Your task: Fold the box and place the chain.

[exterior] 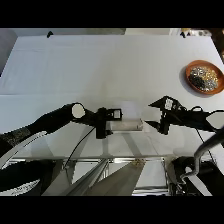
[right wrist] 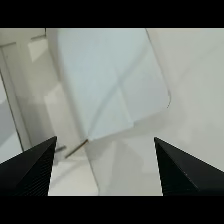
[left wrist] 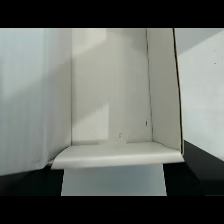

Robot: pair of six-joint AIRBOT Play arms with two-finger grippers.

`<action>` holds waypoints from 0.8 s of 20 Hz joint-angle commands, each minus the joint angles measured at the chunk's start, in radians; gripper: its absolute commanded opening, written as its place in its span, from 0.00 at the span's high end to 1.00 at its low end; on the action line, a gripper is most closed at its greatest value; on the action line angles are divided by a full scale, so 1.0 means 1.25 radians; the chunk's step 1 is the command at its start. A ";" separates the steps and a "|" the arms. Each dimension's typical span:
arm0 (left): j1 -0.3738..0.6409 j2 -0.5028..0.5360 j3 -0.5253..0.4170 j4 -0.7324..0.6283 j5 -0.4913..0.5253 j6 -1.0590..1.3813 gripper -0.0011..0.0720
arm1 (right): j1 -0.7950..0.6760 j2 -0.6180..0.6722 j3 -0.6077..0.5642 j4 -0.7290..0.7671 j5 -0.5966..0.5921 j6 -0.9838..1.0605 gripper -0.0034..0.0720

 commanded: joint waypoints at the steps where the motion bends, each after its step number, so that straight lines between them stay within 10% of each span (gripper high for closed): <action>1: 0.015 -0.011 -0.004 -0.088 0.057 0.128 0.98 | 0.000 0.001 0.001 0.014 -0.001 0.000 0.11; 16: 0.038 -0.098 -0.004 -0.153 0.058 0.200 0.97 | 0.000 0.001 0.001 0.037 0.014 0.000 0.11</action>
